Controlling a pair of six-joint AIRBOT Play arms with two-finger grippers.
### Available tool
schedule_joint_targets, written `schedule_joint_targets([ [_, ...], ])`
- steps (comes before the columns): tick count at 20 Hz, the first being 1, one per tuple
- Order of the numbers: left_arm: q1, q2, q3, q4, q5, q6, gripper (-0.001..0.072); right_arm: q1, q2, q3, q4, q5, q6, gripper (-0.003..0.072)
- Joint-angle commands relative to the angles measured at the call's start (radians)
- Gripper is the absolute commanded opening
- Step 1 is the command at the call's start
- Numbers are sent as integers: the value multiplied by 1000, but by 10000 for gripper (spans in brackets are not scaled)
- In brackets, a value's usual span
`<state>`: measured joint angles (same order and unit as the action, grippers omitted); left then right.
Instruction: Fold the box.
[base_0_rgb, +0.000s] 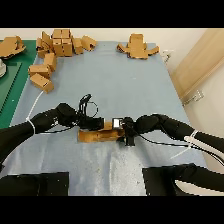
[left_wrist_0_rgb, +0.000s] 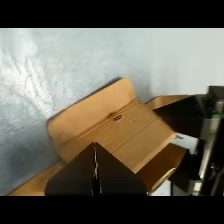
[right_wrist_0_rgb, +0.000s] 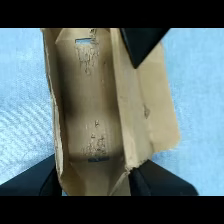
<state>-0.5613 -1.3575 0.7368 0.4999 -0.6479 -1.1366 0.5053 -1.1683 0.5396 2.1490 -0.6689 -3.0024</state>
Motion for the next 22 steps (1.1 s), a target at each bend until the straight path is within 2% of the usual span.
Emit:
schedule_joint_targets([
  [1,0,-24,27,81,-61,-66,11,1,6,-1,1,-29,2,440],
  [3,0,-24,37,85,-60,-65,11,1,19,-1,1,-40,2,444],
  [4,0,-24,41,86,-60,-65,11,1,27,-1,1,-43,2,510],
  [5,0,-24,45,88,-60,-65,11,1,33,-1,1,-45,2,528],
  [19,0,-23,56,107,-59,-57,12,1,40,-1,17,-18,2,531],
  [20,0,-23,56,107,-59,-56,12,1,40,-1,18,-15,2,595],
  [22,0,-23,56,107,-59,-56,12,1,41,-1,41,-10,3,610],
])
